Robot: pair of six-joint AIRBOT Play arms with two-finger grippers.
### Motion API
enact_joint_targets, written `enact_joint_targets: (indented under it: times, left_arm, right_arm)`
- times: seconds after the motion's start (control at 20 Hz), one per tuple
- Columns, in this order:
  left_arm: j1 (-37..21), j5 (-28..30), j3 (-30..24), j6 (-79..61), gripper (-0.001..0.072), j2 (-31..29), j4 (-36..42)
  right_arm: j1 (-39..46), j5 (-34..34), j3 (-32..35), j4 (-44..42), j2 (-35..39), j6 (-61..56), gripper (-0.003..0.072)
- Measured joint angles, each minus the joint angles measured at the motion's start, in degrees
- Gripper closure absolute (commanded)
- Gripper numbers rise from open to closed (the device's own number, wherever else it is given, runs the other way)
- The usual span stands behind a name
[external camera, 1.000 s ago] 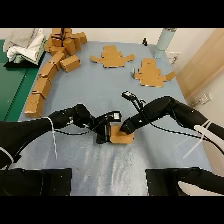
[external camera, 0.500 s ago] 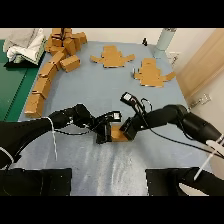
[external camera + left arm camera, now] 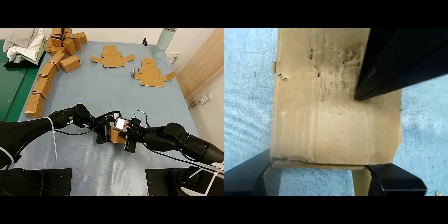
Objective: Fold the box.
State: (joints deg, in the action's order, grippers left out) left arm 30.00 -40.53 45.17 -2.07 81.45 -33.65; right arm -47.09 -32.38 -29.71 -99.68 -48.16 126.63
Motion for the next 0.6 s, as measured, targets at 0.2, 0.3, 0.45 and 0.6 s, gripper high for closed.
enact_joint_targets:
  times: [0.2, 0.3, 0.45, 0.6]
  left_arm:
    - [0.0, 0.0, 0.0, 0.0, 0.0265, 0.0, 0.0]
    - [0.0, 0.0, 0.0, 0.0, 0.0265, 0.0, 0.0]
    - [0.0, 0.0, 0.0, 0.0, 0.0264, 0.0, 0.0]
    - [0.0, 0.0, 0.0, 0.0, 0.0264, 0.0, 0.0]
  right_arm:
    - [-0.8, 1.3, 0.5, 3.3, 0.3, 0.9, 0.0358]
    - [-1.0, 1.5, 0.5, 4.0, 0.3, 2.0, 0.0272]
    - [-1.1, 1.7, 0.6, 4.2, 0.3, 5.1, 0.0232]
    - [-1.1, 1.7, 0.6, 3.7, 0.2, 8.1, 0.0164]
